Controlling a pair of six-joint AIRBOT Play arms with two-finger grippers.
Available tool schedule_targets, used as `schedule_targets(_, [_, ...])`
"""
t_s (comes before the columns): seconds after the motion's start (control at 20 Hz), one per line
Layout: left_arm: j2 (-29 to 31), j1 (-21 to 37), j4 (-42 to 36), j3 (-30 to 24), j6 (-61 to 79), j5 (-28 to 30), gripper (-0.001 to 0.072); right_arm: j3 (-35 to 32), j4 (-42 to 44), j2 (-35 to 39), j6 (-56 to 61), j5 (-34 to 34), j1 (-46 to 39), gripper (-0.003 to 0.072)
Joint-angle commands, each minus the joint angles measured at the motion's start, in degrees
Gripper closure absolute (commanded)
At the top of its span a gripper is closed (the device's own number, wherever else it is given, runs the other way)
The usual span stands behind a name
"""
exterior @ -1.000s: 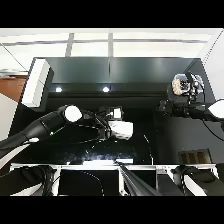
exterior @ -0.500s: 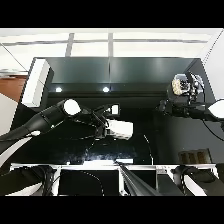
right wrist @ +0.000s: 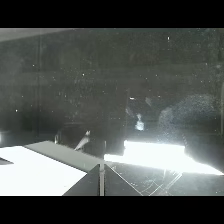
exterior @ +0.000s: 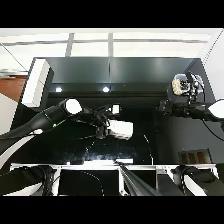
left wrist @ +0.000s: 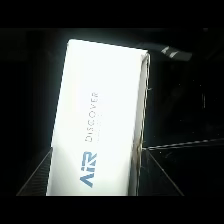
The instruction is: Fold the box and place the chain.
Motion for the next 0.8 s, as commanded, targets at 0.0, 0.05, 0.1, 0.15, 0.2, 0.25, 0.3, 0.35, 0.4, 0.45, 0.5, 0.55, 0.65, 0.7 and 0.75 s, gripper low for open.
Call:
schedule_targets(0.0, [-0.17,-0.04,-0.09,0.02,0.00,0.26,0.0009,0.04,0.00,-0.02,0.00,-0.02,-0.02,0.0648])
schedule_targets(0.05, [-0.20,-0.04,-0.09,0.02,0.00,0.33,0.0008,0.04,0.00,-0.02,0.00,-0.02,-0.02,0.0648])
schedule_targets(0.1, [-0.20,-0.04,-0.09,0.02,0.00,0.48,0.0008,0.04,0.00,-0.02,0.00,-0.02,-0.02,0.0648])
schedule_targets(0.15, [-0.22,-0.04,-0.09,0.02,0.00,0.79,0.0009,0.04,0.00,-0.02,0.00,-0.02,-0.02,0.0648])
schedule_targets(0.2, [-0.22,-0.04,-0.09,0.02,0.00,1.11,0.0008,0.04,0.00,-0.02,0.02,-0.02,-0.02,0.0648])
schedule_targets(0.25, [-0.22,-0.04,-0.09,0.02,0.00,1.27,0.0009,0.04,0.00,-0.02,0.00,-0.02,-0.02,0.0648])
schedule_targets(0.3, [-0.22,-0.04,-0.09,0.02,0.00,1.33,0.0008,0.04,0.00,-0.02,0.00,-0.02,-0.02,0.0648])
schedule_targets(0.35, [-0.22,-0.04,-0.09,0.02,0.00,1.31,0.0009,0.04,0.00,-0.02,0.00,-0.02,-0.02,0.0648])
schedule_targets(0.4, [-0.22,-0.04,-0.09,0.02,0.00,1.31,0.0008,0.04,0.00,-0.02,0.00,-0.04,-0.02,0.0648])
schedule_targets(0.45, [-0.22,-0.04,-0.09,0.02,-0.02,1.27,0.0009,0.04,0.00,-0.02,0.02,-0.02,-0.02,0.0648])
schedule_targets(0.5, [-0.24,-0.04,-0.09,0.02,-0.04,1.22,0.0008,0.04,0.00,-0.02,0.00,-0.04,-0.02,0.0648])
schedule_targets(0.55, [-0.24,-0.04,-0.09,0.02,-0.04,1.03,0.0008,0.04,0.00,-0.02,0.00,-0.02,-0.02,0.0648])
schedule_targets(0.65, [-0.24,-0.04,-0.09,0.02,-0.07,0.90,0.0008,0.04,0.00,-0.02,0.00,-0.04,-0.02,0.0648])
schedule_targets(0.7, [-0.24,-0.04,-0.09,0.02,-0.07,0.90,0.0008,0.04,0.00,-0.02,0.00,-0.02,-0.02,0.0648])
schedule_targets(0.75, [-0.28,-0.04,-0.09,0.02,-0.07,0.87,0.0008,0.04,0.00,-0.02,0.00,-0.04,-0.02,0.0648])
